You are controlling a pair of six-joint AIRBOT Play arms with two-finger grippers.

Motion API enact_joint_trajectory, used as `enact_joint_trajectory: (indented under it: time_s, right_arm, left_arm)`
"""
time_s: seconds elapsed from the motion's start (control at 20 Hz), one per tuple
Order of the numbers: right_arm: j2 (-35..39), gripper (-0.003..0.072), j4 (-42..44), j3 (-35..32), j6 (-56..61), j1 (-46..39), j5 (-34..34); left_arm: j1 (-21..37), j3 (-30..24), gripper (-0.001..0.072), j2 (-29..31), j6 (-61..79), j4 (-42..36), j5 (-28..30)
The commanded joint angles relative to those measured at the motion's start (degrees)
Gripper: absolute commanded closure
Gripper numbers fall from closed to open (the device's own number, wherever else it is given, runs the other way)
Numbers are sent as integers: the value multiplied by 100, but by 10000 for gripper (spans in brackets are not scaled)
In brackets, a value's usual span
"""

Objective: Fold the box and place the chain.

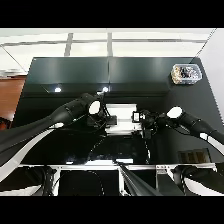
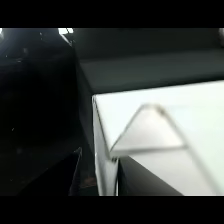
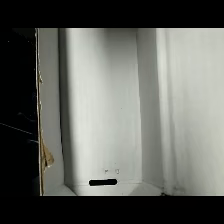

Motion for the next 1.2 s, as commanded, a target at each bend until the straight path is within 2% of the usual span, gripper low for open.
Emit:
enact_joint_trajectory:
  time_s: [0.0, 0.2, 0.4, 0.65, 0.75, 0.95, 1.0, 1.05, 1.1, 1.15]
  right_arm:
    - [0, 444, 2, -2, 4, 0, 9]
    - [0, 443, 0, -2, 4, 0, 11]
    - [0, 444, 2, -2, 4, 0, 9]
    - [0, 444, 2, -2, 4, 0, 9]
    - [0, 444, 2, -2, 4, 0, 9]
    - [0, 444, 2, -2, 4, 0, 9]
    - [0, 444, 2, -2, 4, 0, 9]
    - [0, 444, 2, -2, 4, 0, 9]
    - [0, 444, 2, -2, 4, 0, 9]
    - [0, 443, 2, -2, 7, 0, 11]
  left_arm:
    - [-179, 337, 434, -280, -649, 378, -188]
    - [-468, 789, 434, -505, -1095, 1005, -494]
    - [-428, 791, 435, -527, -1108, 997, -785]
    - [-428, 789, 444, -577, -1113, 839, -776]
    - [-428, 789, 686, -588, -1110, 800, -748]
    - [-426, 791, 680, -588, -1110, 715, -575]
    - [-426, 791, 597, -588, -1110, 715, -566]
    - [-426, 791, 374, -588, -1121, 730, -573]
    - [-415, 791, 239, -588, -1248, 778, -601]
    - [-396, 791, 237, -588, -1255, 776, -605]
